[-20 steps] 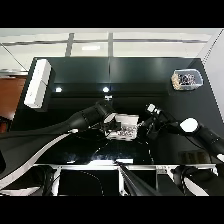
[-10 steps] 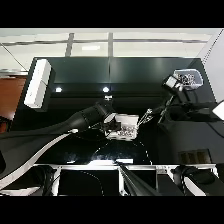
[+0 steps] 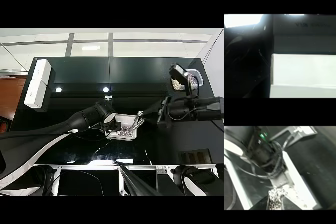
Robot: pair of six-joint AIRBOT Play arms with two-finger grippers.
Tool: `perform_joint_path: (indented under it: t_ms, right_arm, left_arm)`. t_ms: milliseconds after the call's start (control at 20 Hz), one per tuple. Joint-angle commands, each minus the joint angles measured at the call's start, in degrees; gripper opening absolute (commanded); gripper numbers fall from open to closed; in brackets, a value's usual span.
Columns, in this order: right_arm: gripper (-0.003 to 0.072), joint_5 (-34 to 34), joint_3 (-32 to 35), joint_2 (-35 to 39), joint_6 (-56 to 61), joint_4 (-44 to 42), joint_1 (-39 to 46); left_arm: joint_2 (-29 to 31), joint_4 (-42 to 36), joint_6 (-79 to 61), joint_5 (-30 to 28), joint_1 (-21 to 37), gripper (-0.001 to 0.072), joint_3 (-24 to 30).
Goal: Fold the box and place the chain.
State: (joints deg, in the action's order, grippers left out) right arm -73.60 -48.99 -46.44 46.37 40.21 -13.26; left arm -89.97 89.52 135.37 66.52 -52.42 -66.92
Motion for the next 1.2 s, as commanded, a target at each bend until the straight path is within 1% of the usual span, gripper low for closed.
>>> perform_joint_path:
  t_ms: [0, 50, 100, 150, 350, 400, 450, 550, 650, 750, 950, 1000, 1050, 1100, 1150]
  right_arm:
    - [0.0041, 0.74, 0.11, -4.04, 2.29, -3.26, -1.88]
    - [0.0113, 0.76, 0.11, -4.70, 2.95, -2.62, -1.84]
    - [0.0338, 0.85, 0.09, -4.79, 3.72, -1.05, -1.46]
    - [0.0441, 0.44, 0.07, -4.76, 4.44, 0.33, -0.74]
    - [0.0440, -5.55, 0.07, -3.87, 4.42, 4.24, 7.17]
    - [0.0440, -6.62, 0.07, -3.26, 4.39, 4.90, 9.75]
    - [0.0440, -7.34, 0.07, -2.58, 4.22, 4.96, 11.91]
    - [0.0440, -7.37, 0.07, -1.42, 4.20, 4.85, 14.91]
    - [0.0441, -7.41, 0.07, -0.94, 4.20, 4.85, 15.45]
    - [0.0440, -7.67, 0.07, -0.94, 4.22, 4.37, 15.26]
    - [0.0440, -7.43, 0.07, -0.94, 4.20, 4.24, 15.26]
    - [0.0440, -7.34, 0.07, -0.94, 4.17, 4.24, 15.28]
    - [0.0441, -7.37, 0.07, -0.94, 4.20, 4.26, 15.28]
    - [0.0440, -7.37, 0.07, -0.94, 4.20, 4.24, 15.28]
    - [0.0441, -7.34, 0.07, -0.94, 4.20, 4.24, 15.28]
  left_arm:
    - [-0.02, 0.00, 0.00, -0.09, 0.00, 0.0029, 0.00]
    - [-0.02, 0.00, 0.00, -0.35, 0.00, 0.0029, 0.00]
    - [-0.02, -0.02, 0.00, -0.66, 0.00, 0.0029, 0.00]
    - [-0.02, -0.02, -0.02, -0.68, 0.00, 0.0029, 0.00]
    - [-0.02, 0.37, -0.09, -0.98, 0.02, 0.0030, 0.00]
    - [-0.02, -0.04, -0.07, -2.47, 0.07, 0.0029, 0.00]
    - [-0.02, -0.59, -0.07, -3.93, 0.00, 0.0029, -0.02]
    - [-0.02, -2.60, -0.11, -4.44, 0.26, 0.0029, -0.07]
    - [0.00, -4.79, 0.20, -4.52, 1.01, 0.0029, -0.26]
    - [0.00, -4.87, 2.75, -4.57, 1.44, 0.0028, -0.85]
    - [0.00, -4.79, 2.93, -4.52, 1.44, 0.0033, -1.25]
    - [0.00, -5.07, 3.10, -4.39, 1.44, 0.0119, -1.31]
    - [0.00, -6.19, 3.10, -3.82, 1.49, 0.0316, -1.60]
    - [0.07, -6.84, 3.08, -2.97, 1.68, 0.0448, -2.08]
    - [0.26, -7.28, 2.56, -1.88, 1.92, 0.0469, -2.69]
